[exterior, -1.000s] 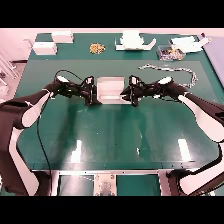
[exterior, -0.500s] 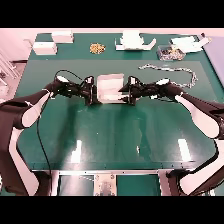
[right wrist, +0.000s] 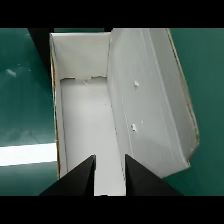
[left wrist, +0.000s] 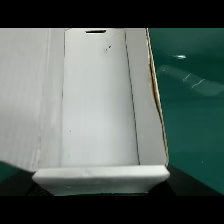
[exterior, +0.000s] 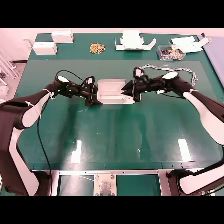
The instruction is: Fold the box and place the chain.
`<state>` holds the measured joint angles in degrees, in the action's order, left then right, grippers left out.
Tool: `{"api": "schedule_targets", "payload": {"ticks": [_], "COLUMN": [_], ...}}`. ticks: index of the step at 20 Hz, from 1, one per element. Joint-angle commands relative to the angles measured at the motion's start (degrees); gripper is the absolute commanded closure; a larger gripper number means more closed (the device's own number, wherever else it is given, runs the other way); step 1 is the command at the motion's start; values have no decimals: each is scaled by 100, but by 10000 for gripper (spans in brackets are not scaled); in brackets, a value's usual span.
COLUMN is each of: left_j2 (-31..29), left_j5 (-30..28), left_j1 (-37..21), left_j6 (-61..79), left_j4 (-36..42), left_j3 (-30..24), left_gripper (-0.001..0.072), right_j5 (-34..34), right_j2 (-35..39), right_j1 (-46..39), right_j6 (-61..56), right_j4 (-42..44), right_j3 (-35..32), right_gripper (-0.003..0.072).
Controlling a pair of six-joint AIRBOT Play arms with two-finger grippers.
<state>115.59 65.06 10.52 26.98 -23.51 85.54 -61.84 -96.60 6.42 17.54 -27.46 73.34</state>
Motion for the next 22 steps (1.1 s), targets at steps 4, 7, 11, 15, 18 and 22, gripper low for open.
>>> {"api": "schedule_targets", "payload": {"ticks": [4, 7, 11, 15, 18, 22], "left_j2": [2, 2, 2, 2, 2, 2], "left_j5": [-9, -9, -9, -9, -9, -9], "left_j1": [-11, -11, -11, -11, -11, -11], "left_j6": [2, 2, 2, 2, 2, 2], "left_j4": [-2, -2, -2, -2, -2, -2], "left_j3": [4, 4, 4, 4, 4, 4], "left_gripper": [292, 292, 292, 292, 292, 291], "right_j5": [-772, -282, 522, 533, 669, 702], "right_j2": [1128, 1137, 970, 422, -13, -256], "right_j1": [-898, -1484, -1816, -1572, -1274, -739], "right_j6": [-2833, -4081, -5169, -5471, -5506, -5506], "right_j4": [-968, -970, -973, -960, -719, -402], "right_j3": [17, -247, -848, -968, -957, -905], "right_gripper": [679, 679, 680, 680, 680, 680]}}
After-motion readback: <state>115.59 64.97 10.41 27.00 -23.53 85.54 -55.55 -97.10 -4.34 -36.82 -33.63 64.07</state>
